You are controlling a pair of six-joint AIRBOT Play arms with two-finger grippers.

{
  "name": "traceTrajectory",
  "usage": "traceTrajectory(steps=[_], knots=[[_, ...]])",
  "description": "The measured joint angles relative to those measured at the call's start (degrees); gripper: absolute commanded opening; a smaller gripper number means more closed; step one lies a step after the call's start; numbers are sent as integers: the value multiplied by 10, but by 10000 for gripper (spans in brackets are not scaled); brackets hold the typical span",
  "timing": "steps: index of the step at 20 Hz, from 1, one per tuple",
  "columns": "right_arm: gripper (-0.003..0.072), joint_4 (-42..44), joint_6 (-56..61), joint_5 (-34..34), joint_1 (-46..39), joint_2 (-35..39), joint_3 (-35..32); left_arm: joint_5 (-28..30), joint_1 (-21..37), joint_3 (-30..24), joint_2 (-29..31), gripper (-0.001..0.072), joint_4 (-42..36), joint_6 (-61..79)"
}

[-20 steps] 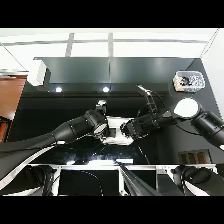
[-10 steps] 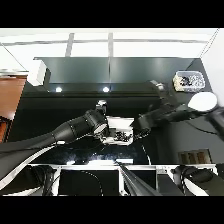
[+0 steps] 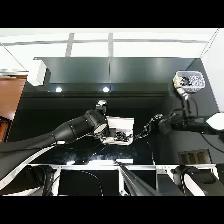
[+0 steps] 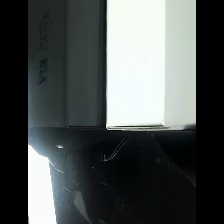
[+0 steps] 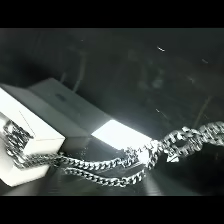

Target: Fold the box and place the chain.

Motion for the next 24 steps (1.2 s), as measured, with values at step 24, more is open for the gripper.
traceTrajectory(steps=[24], knots=[[631,17,-525,-145,150,-148,-61,0,0,0,0,27,0,0]])
